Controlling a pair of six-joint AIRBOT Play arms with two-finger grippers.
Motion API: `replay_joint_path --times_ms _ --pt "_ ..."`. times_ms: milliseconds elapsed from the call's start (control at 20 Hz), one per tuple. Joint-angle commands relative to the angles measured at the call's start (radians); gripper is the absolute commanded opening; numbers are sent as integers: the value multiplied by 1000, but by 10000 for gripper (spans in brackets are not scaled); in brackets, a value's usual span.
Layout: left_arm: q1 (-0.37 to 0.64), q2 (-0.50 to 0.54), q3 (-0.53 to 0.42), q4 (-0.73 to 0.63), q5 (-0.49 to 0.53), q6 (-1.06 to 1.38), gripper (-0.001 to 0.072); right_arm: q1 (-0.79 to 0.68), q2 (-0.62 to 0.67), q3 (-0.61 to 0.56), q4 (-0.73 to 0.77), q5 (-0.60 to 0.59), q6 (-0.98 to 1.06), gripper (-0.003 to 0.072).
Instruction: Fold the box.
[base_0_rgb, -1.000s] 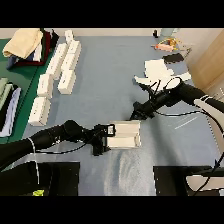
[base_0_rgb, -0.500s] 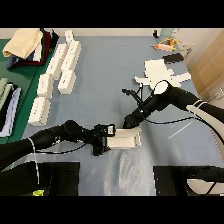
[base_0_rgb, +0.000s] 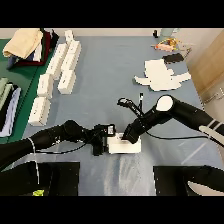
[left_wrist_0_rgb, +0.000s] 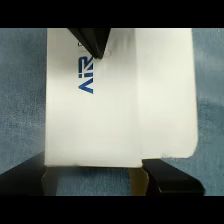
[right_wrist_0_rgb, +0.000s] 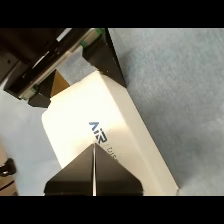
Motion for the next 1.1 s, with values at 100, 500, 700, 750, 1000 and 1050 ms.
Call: replay_joint_path --times_ms 100,500,700,750,1000,1050 --pt "0 0 1 0 0 0 447 74 147 -118 -60 -198 -52 4" --pt "0 0 1 0 0 0 447 205 231 -117 -233 -352 -106 290" --pt "0 0 1 0 0 0 447 249 232 -117 -308 -326 -257 483" --pt "0 0 1 0 0 0 447 262 231 -117 -356 -326 -257 483" --pt "0 0 1 0 0 0 447 271 232 -117 -393 -288 -257 554" --pt "0 0 1 0 0 0 447 271 232 -117 -393 -266 -256 580"
